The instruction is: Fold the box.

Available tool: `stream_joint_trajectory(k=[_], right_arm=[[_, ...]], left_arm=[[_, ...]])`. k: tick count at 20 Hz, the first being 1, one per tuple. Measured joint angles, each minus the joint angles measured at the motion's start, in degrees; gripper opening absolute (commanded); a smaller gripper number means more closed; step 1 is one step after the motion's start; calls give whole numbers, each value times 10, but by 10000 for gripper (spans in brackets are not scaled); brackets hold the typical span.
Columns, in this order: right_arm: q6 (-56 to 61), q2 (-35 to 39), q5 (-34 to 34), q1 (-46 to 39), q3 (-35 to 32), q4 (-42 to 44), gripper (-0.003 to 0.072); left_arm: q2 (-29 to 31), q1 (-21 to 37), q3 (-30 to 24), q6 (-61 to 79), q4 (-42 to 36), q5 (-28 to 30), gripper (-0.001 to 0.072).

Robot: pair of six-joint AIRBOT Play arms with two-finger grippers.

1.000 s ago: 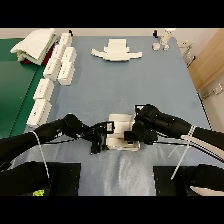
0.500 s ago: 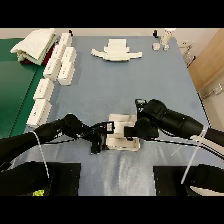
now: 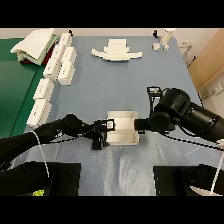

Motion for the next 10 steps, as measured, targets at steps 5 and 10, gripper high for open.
stream_joint_trajectory(k=[5, 10], right_arm=[[-1, 9, -19, -45, 1, -30, 348], [-47, -2, 30, -129, 2, -11, 7]], left_arm=[[1, 0, 7, 0, 0, 15, 511], [0, 0, 9, 1, 0, 7, 511]])
